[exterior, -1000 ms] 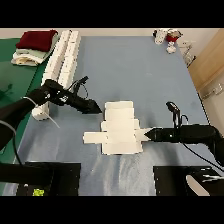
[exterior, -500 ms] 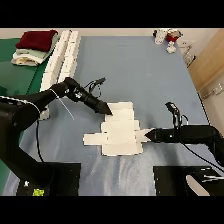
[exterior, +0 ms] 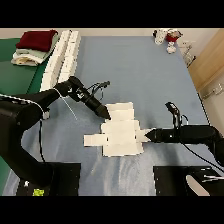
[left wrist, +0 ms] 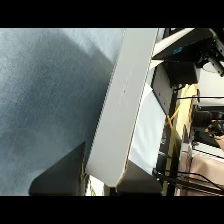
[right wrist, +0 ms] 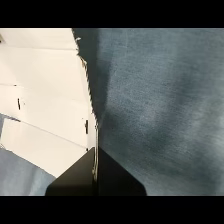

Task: Fold the box.

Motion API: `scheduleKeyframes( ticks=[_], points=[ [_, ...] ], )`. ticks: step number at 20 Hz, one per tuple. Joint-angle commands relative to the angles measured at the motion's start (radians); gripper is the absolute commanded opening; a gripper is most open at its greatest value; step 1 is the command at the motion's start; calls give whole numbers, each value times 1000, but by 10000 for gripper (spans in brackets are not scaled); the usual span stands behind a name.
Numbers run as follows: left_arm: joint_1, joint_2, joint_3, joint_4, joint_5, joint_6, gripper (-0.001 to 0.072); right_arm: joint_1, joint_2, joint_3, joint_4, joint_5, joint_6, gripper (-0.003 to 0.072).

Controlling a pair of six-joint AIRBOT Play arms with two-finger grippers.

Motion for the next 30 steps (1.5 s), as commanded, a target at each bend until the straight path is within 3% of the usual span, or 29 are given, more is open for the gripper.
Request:
scheduleKeyframes(
  ticks=[1, 5, 6, 7, 8, 9, 11, 12, 15, 17, 18, 20, 21, 25, 30],
  points=[
    [-10, -1, 2, 4, 14, 16, 167, 0, 1, 0, -3, 2, 0, 4],
    [-24, -1, 2, -10, 35, 46, 165, 0, 1, 0, -7, 1, 0, 3],
    [-25, -1, 2, -10, 32, 60, 124, 0, 1, 0, -7, 1, 0, 3],
    [-26, -1, 2, -9, 21, 92, 14, 0, 1, 0, -6, 1, 0, 4],
    [-30, -1, 2, -9, 16, 97, 14, 0, 1, 0, -6, 1, 0, 5],
    [-31, -1, 2, -10, 18, 97, 14, 0, 1, 0, -6, 2, 0, 35],
    [-31, -1, 2, -10, 26, 90, 14, 0, 1, 0, -10, 2, 0, 178],
    [-30, 0, 2, -10, 25, 91, 14, 0, 1, 0, -23, 5, 0, 178],
    [-31, 3, 15, -13, 29, 166, 12, -3, 1, 9, -140, 32, 2, 178],
    [-32, 34, 15, -16, 72, 228, 9, -3, 1, 37, -325, 69, 87, 178],
    [-36, 61, 9, -15, 98, 261, 8, -3, 1, 53, -447, 81, 168, 205],
    [-53, 124, -20, -13, 147, 306, 8, -3, 1, 89, -639, 85, 315, 431],
    [-64, 163, -47, -13, 175, 346, 7, -3, 1, 111, -705, 84, 372, 457],
    [-121, 353, -222, -14, 401, 466, 6, -3, 1, 200, -816, 93, 564, 456],
    [-277, 637, -454, -15, 695, 572, 7, -3, 1, 233, -778, 165, 596, 456]
  ],
)
